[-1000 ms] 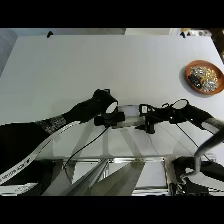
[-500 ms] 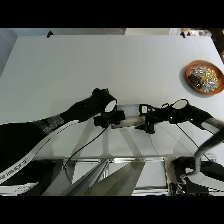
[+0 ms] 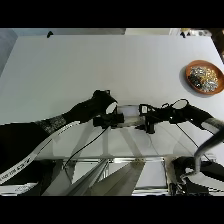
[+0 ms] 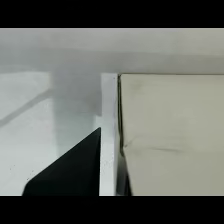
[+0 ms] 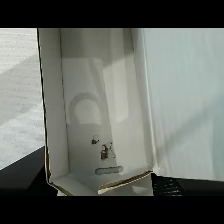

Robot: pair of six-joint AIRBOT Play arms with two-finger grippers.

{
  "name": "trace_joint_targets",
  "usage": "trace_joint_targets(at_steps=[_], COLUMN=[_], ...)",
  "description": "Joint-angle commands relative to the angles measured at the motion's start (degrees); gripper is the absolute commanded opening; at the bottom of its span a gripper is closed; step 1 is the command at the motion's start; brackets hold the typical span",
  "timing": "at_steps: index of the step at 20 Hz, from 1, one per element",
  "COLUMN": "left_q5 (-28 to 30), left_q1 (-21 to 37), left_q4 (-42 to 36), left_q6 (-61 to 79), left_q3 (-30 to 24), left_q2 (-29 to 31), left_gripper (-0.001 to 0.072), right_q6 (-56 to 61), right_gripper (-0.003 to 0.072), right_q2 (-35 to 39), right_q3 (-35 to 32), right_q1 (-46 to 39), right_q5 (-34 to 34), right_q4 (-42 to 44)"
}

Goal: Fold the box and place the chain.

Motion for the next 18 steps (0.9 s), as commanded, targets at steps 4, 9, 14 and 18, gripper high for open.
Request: trace_joint_targets(at_steps=[4,9,14,18], left_q5=[-0.28,0.15,0.15,0.11], left_q1=[-0.55,-0.94,-0.76,0.68], left_q4=[-0.31,0.22,0.24,0.20], left_q6=[0.17,-0.79,-0.68,3.65], left_q3=[-0.15,-0.15,-0.13,-0.13], left_q2=[-0.39,-0.39,0.83,5.25], left_gripper=[0.0112,0.0002,0.0173,0.0346], right_q6=[0.00,0.00,0.00,0.00], right_gripper=[0.0275,0.0275,0.0275,0.0275], right_q2=[0.02,0.02,0.02,0.02], right_q3=[0.04,0.04,0.04,0.04], right_q1=[0.00,0.00,0.00,0.00], right_q5=[0.02,0.04,0.02,0.02], right_q4=[0.00,0.00,0.00,0.00])
